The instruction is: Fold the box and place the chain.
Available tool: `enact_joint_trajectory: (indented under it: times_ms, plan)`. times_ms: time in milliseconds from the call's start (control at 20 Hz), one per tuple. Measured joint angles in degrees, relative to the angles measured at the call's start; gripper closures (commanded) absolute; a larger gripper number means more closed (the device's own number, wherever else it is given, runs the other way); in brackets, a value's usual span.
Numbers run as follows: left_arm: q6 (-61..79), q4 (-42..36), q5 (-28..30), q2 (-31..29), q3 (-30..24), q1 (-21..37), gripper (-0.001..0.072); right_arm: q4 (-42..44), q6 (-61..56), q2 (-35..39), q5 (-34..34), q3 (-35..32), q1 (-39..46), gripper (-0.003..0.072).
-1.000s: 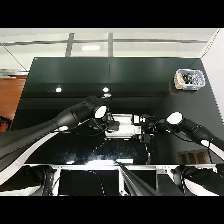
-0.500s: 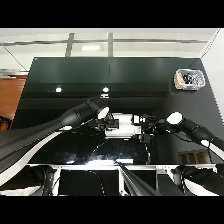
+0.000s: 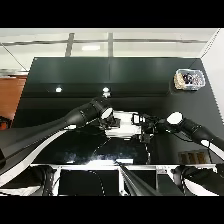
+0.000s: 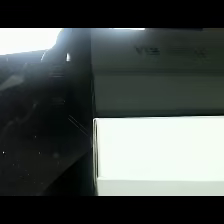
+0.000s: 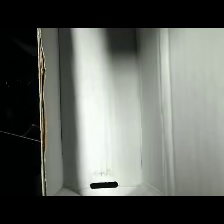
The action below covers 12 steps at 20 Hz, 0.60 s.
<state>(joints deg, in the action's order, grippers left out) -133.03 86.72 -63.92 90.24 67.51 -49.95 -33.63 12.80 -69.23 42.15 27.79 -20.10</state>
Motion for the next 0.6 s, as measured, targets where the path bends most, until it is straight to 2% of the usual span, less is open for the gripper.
enact_joint_trajectory:
  times_ms: [100,150,200,250,300,400,450,500,550,600]
  plan:
    - [0.02,0.09,-0.13,0.15,0.44,-0.09,0.0684,0.00,0.00,0.00,-0.09,0.00,0.00,0.0452]
    - [0.00,0.20,-0.20,0.20,0.59,-0.13,0.0642,0.00,0.00,0.00,-0.09,0.00,0.00,0.0452]
    - [0.02,0.22,-0.24,0.20,0.72,-0.15,0.0456,-0.02,0.04,0.00,-0.09,0.00,0.00,0.0452]
    - [0.24,0.13,0.37,0.17,0.85,-0.17,0.0300,-0.13,0.20,0.00,-0.09,0.00,0.00,0.0452]
    - [0.17,-0.24,0.48,0.20,0.87,-0.17,0.0284,-0.15,0.24,0.00,0.00,0.00,0.00,0.0452]
    - [-0.02,-0.11,-0.04,0.20,0.94,-0.17,0.0286,-0.13,0.24,0.00,0.17,0.00,-0.02,0.0452]
    - [-0.26,-0.07,-0.11,0.20,0.94,-0.17,0.0310,-0.13,0.22,0.00,0.17,0.00,-0.02,0.0452]
    - [-0.44,-0.02,-0.39,0.24,0.94,-0.17,0.0446,-0.11,0.20,0.00,0.17,0.00,-0.02,0.0452]
    - [-0.66,-0.02,-0.74,0.24,0.94,-0.17,0.0648,-0.11,0.17,0.00,0.17,0.00,0.00,0.0452]
    - [-0.68,0.13,-1.51,0.26,0.92,-0.17,0.0685,-0.09,0.15,0.00,0.17,0.00,-0.02,0.0452]
